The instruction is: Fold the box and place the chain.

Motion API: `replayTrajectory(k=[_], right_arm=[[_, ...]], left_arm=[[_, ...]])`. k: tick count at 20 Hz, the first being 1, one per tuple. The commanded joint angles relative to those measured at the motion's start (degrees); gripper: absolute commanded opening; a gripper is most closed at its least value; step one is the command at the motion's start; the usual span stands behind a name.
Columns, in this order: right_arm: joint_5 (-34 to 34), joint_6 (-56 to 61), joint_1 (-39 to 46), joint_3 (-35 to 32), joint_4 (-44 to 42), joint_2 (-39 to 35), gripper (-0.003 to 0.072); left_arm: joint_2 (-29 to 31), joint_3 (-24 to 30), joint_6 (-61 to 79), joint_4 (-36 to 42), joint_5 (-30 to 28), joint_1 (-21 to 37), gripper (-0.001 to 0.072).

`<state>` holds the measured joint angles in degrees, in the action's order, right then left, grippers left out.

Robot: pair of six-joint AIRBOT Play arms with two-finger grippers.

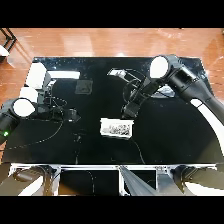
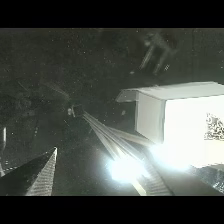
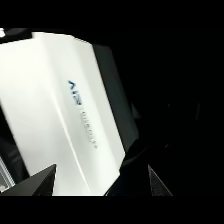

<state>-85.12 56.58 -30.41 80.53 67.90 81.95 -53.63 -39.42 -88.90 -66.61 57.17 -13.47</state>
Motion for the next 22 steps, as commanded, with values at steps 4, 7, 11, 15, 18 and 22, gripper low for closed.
replayTrajectory(k=[4, 7, 11, 15, 18, 22], right_arm=[[-2.8, -0.3, -0.3, -3.6, -3.7, 3.0, 0.0644], [-2.8, -0.3, -2.9, -5.3, -3.7, 3.0, 0.0645], [-1.1, -0.3, -5.9, -5.3, -3.3, 2.4, 0.0645], [-1.2, -0.3, -8.2, -6.2, 0.3, 2.3, 0.0645], [0.3, -0.3, -8.6, -6.4, 1.4, 2.3, 0.0643], [1.4, -0.3, -8.7, -6.4, 2.6, 2.3, 0.0644]], left_arm=[[0.0, 0.0, 0.0, -0.2, 0.1, 0.1, 0.063], [0.0, 0.0, 0.0, -0.2, 0.1, 0.1, 0.063], [0.0, 0.0, 0.0, -0.2, 0.1, 0.1, 0.063], [0.0, 0.0, 0.0, -0.2, 0.3, 0.1, 0.063], [0.0, 0.0, 0.0, -0.2, 0.3, 0.1, 0.063], [0.0, 0.0, 0.0, -0.2, 0.3, 0.1, 0.063]])
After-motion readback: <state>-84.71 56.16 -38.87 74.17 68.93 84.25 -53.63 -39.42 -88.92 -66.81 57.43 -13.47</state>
